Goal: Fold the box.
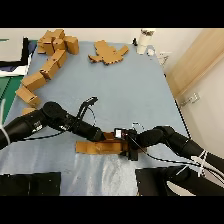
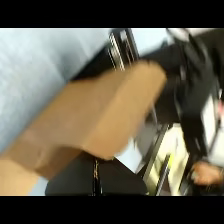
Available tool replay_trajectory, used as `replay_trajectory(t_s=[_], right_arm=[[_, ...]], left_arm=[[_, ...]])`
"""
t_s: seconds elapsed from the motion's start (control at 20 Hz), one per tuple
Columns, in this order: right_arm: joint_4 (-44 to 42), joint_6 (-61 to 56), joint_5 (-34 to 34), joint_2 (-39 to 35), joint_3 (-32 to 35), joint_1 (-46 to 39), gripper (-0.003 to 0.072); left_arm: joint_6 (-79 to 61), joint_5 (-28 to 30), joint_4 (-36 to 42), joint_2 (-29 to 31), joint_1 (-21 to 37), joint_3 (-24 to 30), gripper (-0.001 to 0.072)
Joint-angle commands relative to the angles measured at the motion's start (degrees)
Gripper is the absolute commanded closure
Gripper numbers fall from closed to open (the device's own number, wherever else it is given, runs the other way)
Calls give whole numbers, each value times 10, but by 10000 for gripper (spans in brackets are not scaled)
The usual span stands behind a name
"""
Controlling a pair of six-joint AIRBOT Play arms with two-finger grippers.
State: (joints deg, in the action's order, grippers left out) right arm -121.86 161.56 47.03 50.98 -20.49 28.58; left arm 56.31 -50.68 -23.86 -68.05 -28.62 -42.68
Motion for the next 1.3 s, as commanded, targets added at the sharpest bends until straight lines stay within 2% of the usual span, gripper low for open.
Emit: replay_trajectory(t_s=[0.0, 0.15, 0.65, 0.9, 1.1, 1.25], right_arm=[[0, 0, 0, 0, 0, 0, 113], [0, 0, 0, 0, 0, 0, 113], [0, 0, 0, 0, 0, 0, 112], [0, 0, 0, 0, 0, 0, 113], [1, 0, 0, 0, 0, 0, 113], [1, 0, 0, 0, 0, 0, 113]], left_arm=[[12, 76, 41, -39, -2, -6, 698], [12, 106, 50, -53, -2, -7, 698], [12, 100, 41, -120, -2, -7, 698], [12, 96, 41, -130, 8, -9, 698], [-6, 55, 47, -130, 40, -28, 698], [-71, -36, 46, -121, 91, -48, 699]])
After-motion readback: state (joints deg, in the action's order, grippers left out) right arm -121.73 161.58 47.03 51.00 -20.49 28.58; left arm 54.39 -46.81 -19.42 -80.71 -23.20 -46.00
